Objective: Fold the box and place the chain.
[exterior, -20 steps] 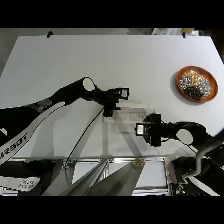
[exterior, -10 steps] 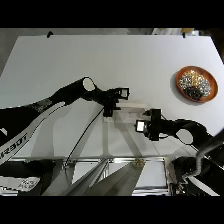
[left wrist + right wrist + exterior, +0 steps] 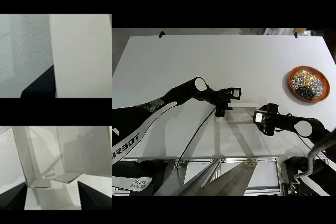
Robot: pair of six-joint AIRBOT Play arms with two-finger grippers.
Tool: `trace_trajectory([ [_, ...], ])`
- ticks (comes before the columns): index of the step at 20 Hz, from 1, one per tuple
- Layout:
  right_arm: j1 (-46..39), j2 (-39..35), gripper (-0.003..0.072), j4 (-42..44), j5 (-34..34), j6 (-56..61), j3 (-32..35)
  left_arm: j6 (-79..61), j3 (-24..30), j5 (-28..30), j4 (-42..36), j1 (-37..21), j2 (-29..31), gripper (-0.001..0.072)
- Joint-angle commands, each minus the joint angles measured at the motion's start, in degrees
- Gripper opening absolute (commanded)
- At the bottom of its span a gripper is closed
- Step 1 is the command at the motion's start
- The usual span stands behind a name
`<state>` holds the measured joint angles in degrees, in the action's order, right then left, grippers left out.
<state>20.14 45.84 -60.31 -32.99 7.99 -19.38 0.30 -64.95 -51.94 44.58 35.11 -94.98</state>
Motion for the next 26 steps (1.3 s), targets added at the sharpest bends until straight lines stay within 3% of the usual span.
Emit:
trace_trajectory([
  [1,-3.93,0.74,0.0676,6.73,-1.25,-7.69,-0.02,-0.02,-0.04,0.02,0.00,0.00,0.04,0.0017],
  [6,-7.45,5.70,0.0678,15.93,-3.15,-16.11,-1.29,-0.02,-0.04,0.02,0.00,0.00,0.04,0.0017],
  [12,-12.02,16.35,0.0678,16.22,-12.63,-16.96,-9.73,-0.02,-0.04,0.02,0.00,0.00,0.04,0.0017],
  [18,-12.00,20.72,0.0678,20.37,-14.58,-28.00,-10.23,-0.02,-0.04,0.02,0.00,0.00,0.04,0.0017],
  [26,-12.00,27.10,0.0656,24.41,-14.86,-29.66,-10.25,-0.02,-0.04,0.02,0.00,0.00,0.04,0.0017],
])
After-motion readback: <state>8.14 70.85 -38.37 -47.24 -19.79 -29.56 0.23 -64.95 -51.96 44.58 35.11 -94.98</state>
